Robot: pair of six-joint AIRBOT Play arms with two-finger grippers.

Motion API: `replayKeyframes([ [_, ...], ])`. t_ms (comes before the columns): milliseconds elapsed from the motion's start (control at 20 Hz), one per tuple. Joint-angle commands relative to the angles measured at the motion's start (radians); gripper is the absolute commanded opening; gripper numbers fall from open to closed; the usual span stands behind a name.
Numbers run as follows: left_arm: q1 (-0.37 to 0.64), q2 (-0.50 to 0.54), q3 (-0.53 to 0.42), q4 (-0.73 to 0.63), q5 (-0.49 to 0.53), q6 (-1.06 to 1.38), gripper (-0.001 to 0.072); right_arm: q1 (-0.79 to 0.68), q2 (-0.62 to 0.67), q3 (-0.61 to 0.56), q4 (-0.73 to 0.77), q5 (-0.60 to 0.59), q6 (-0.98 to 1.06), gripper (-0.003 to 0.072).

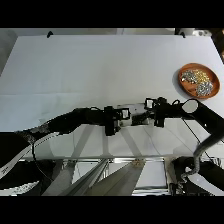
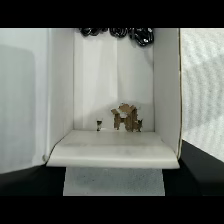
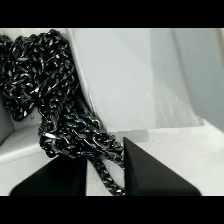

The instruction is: Fold the box and place the chain.

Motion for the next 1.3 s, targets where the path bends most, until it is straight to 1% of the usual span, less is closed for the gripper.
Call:
replayKeyframes([
  [0, 0.0, 0.0, 0.0, 0.0, 0.0, 0.0, 0.0153, 0.0, 0.0, -0.002, 0.024, -0.02, -0.005, 0.0157],
  [100, 0.0, 0.0, 0.0, 0.0, 0.0, 0.0, 0.0153, 0.0, 0.0, -0.002, 0.011, -0.019, 0.001, 0.0148],
  [150, 0.0, 0.0, 0.0, 0.0, 0.0, 0.0, 0.0153, 0.0, 0.0, -0.002, 0.005, -0.012, 0.005, 0.0062],
  [200, 0.0, 0.0, 0.0, 0.0, 0.0, 0.001, 0.0153, 0.0, 0.002, -0.002, 0.005, -0.005, 0.012, 0.0032],
  [250, 0.0, 0.0, 0.0, 0.0, 0.0, 0.0, 0.0153, 0.0, 0.004, -0.002, 0.005, 0.002, 0.011, 0.0016],
  [400, 0.0, 0.0, 0.0, 0.0, 0.0, 0.001, 0.0153, -0.029, 0.047, -0.002, 0.006, 0.005, 0.033, 0.0017],
  [550, 0.0, 0.0, 0.0, 0.0, 0.0, 0.0, 0.0153, -0.085, 0.13, -0.002, 0.008, 0.005, 0.151, 0.0017],
  [650, 0.0, 0.0, 0.0, 0.0, 0.0, 0.0, 0.0153, -0.092, 0.191, -0.002, 0.018, 0.013, 0.203, 0.0017],
  [850, 0.0, 0.0, 0.0, 0.0, 0.0, 0.0, 0.0153, -0.092, 0.314, -0.002, 0.089, 0.061, 0.214, 0.0017],
  [1050, 0.0, 0.0, 0.0, 0.0, 0.0, 0.0, 0.0153, -0.092, 0.478, -0.002, 0.142, 0.117, 0.222, 0.0016],
  [1250, 0.0, 0.0, 0.0, 0.0, 0.0, 0.001, 0.0153, -0.092, 0.675, -0.002, 0.286, 0.164, 0.22, 0.0016],
])
